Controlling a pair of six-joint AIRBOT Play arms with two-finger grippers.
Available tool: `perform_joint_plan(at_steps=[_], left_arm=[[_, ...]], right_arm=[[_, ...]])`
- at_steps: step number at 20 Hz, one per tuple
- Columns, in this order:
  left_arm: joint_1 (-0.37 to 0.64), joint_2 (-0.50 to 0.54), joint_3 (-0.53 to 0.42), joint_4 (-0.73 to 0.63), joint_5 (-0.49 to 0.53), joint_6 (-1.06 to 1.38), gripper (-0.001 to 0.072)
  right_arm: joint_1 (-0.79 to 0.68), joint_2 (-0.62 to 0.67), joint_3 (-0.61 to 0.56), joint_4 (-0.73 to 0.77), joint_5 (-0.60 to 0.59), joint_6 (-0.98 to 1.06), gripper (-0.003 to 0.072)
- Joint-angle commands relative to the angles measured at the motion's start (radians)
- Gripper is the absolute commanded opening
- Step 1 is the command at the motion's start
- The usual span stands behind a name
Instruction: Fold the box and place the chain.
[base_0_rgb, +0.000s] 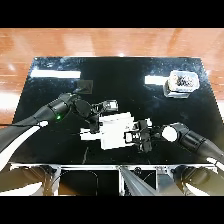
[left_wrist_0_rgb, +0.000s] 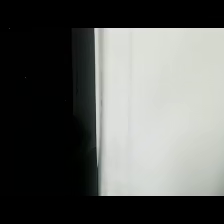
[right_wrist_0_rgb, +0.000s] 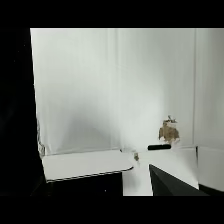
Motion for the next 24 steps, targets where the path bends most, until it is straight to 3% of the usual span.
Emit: perform_joint_plan(at_steps=[1,7,12,24], left_arm=[[0.000,0.001,0.000,0.000,0.000,0.000,0.0017],[0.000,0.001,0.000,0.000,0.000,0.000,0.0017],[0.000,0.001,0.000,0.000,0.000,-0.014,0.0017],[0.000,0.001,0.000,0.000,0.000,-0.015,0.0017]], right_arm=[[0.000,-0.003,0.000,0.056,-0.013,-0.056,0.0703],[0.000,-0.003,-0.003,0.056,-0.020,-0.064,0.0704],[0.000,-0.003,-0.003,0.058,0.058,-0.064,0.0704],[0.000,-0.003,-0.020,0.120,-0.006,-0.075,0.0704]])
